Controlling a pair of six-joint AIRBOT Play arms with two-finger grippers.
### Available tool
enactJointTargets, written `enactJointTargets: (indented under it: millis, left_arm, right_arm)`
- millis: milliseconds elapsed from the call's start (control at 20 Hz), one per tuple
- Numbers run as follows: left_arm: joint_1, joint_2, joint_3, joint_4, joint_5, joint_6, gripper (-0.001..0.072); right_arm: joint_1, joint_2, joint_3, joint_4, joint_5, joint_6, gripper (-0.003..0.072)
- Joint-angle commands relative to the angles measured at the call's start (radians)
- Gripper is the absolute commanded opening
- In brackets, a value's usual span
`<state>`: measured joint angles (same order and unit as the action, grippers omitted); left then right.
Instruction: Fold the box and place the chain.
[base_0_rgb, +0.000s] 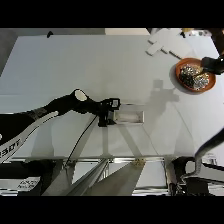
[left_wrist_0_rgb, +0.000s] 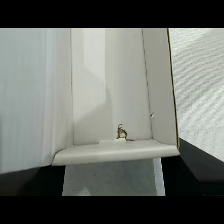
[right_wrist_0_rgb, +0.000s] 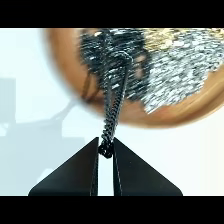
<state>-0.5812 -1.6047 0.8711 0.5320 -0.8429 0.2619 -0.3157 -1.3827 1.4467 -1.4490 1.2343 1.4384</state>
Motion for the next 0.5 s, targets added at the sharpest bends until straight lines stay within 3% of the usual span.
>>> enactJointTargets:
  millis: [0, 100, 450]
  left_arm:
    - [0.000, 0.000, 0.000, 0.000, 0.000, 0.000, 0.0009]
    - [0.000, 0.000, 0.000, 0.000, 0.000, 0.000, 0.0009]
    - [0.000, 0.000, 0.000, 0.000, 0.000, 0.000, 0.0009]
  right_arm:
    - [0.001, 0.158, 0.001, 0.168, 0.122, -0.098, 0.0012]
    - [0.010, 0.240, 0.001, 0.256, 0.189, -0.124, 0.0013]
    - [0.219, 0.441, 0.001, 0.269, 0.335, -0.109, 0.0013]
